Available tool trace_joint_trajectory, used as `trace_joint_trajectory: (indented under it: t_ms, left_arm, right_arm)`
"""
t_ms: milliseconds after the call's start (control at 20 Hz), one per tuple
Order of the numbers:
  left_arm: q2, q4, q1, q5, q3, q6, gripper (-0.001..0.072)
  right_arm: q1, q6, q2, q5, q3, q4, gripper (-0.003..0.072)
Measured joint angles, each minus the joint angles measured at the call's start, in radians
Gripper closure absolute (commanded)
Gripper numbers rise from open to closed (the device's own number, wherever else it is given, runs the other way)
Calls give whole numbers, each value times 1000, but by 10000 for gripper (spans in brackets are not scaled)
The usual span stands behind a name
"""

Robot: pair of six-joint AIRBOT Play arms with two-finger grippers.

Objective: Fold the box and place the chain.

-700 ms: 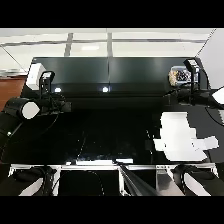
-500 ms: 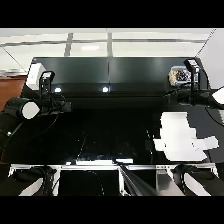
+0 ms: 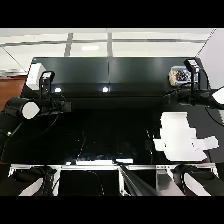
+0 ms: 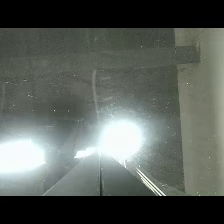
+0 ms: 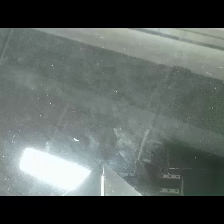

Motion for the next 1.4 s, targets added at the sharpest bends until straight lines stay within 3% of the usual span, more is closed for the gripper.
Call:
trace_joint_trajectory:
  t_ms: [650, 700, 750, 800, 1050, 1200, 1400]
  left_arm:
    - [0, 0, 0, 24, 0, -3, 683]
    - [0, 0, 0, 32, 0, -2, 677]
    - [0, 0, -1, 41, 0, -2, 504]
    - [0, -1, -1, 47, 0, 0, 9]
    - [0, 17, 0, 44, 16, 12, -2]
    - [1, 42, 13, 14, 42, 19, -1]
    - [2, 43, 29, -12, 63, 18, -1]
  right_arm:
    - [0, 0, 0, -17, 0, 90, 670]
    - [0, 0, 0, -27, 0, 103, 635]
    - [0, 1, 0, -39, 0, 114, 290]
    - [0, 2, 0, -54, 0, 122, -27]
    - [-14, 87, -2, -84, 5, 105, -29]
    - [-119, 309, -24, -90, 41, -109, -27]
    - [-389, 488, -65, -48, 95, -344, -22]
